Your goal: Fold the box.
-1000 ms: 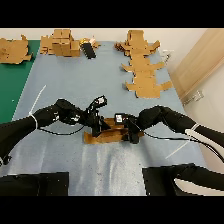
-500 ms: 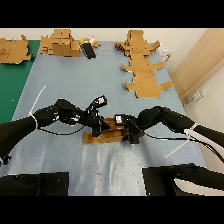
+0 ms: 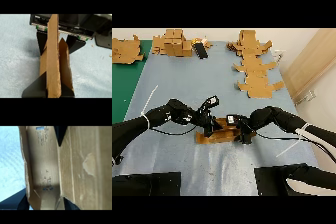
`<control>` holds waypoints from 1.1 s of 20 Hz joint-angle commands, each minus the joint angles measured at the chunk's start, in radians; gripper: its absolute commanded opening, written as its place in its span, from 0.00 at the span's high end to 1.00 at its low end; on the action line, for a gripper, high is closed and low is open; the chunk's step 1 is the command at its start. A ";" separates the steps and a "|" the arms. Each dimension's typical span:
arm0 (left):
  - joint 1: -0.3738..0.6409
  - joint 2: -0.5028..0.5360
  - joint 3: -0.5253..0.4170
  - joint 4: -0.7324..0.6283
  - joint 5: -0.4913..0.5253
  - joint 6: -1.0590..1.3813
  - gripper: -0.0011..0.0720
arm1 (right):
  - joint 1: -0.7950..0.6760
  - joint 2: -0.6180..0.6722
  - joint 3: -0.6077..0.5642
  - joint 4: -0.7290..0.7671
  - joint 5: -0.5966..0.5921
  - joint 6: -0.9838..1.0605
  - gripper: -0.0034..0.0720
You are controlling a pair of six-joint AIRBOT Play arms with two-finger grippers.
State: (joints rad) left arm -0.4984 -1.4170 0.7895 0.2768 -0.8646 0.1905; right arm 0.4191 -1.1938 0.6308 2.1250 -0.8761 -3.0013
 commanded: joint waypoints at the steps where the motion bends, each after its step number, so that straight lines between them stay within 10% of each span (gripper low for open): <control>1: 0.001 0.000 0.000 0.000 0.000 0.000 0.97 | 0.001 -0.002 -0.001 -0.002 -0.004 0.001 0.23; 6: 0.001 0.000 0.000 0.000 0.000 0.000 0.97 | 0.001 -0.002 -0.006 -0.008 -0.004 0.001 0.37; 22: 0.001 0.000 0.000 0.000 0.000 0.000 0.97 | 0.001 -0.002 -0.005 -0.005 0.003 0.001 0.37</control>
State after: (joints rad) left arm -0.4984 -1.4170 0.7895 0.2768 -0.8650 0.1905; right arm 0.4191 -1.1950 0.6258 2.1201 -0.8734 -3.0005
